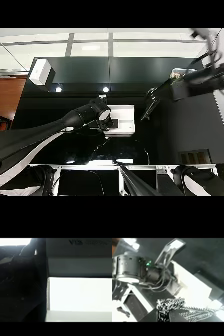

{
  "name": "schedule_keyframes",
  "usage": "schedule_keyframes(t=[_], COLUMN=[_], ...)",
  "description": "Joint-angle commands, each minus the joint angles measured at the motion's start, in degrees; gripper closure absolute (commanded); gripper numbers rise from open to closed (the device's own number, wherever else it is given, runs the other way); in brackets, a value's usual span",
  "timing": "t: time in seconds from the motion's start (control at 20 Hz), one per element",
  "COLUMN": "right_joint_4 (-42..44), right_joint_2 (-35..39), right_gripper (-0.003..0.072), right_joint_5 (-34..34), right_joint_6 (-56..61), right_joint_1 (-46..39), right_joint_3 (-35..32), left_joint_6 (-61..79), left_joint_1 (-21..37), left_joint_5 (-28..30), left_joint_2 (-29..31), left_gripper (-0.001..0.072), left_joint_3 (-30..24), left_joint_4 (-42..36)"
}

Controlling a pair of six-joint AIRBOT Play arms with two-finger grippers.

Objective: Fold the box and place the chain.

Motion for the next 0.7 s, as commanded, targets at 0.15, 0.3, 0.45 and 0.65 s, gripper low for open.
schedule_keyframes(t=[0.15, 0.3, 0.45, 0.65], right_joint_4=[0.72, 1.14, 2.47, 2.45], right_joint_2=[-0.07, -0.63, -2.36, -4.37], right_gripper=[0.0671, 0.0671, 0.0671, 0.067], right_joint_5=[-13.77, -21.35, -25.86, -28.3], right_joint_6=[-0.2, -0.15, -0.15, -0.15], right_joint_1=[7.74, 10.69, 13.62, 14.93], right_joint_3=[-13.09, -19.67, -24.17, -26.08], left_joint_6=[0.0, 0.0, 0.0, 0.0], left_joint_1=[0.02, 0.02, 0.02, 0.02], left_joint_5=[0.02, 0.02, 0.0, 0.02], left_joint_2=[-0.02, -0.02, -0.02, -0.02], left_gripper=[0.068, 0.068, 0.068, 0.068], left_joint_3=[0.0, 0.0, 0.0, 0.0], left_joint_4=[0.0, 0.0, 0.0, 0.0])
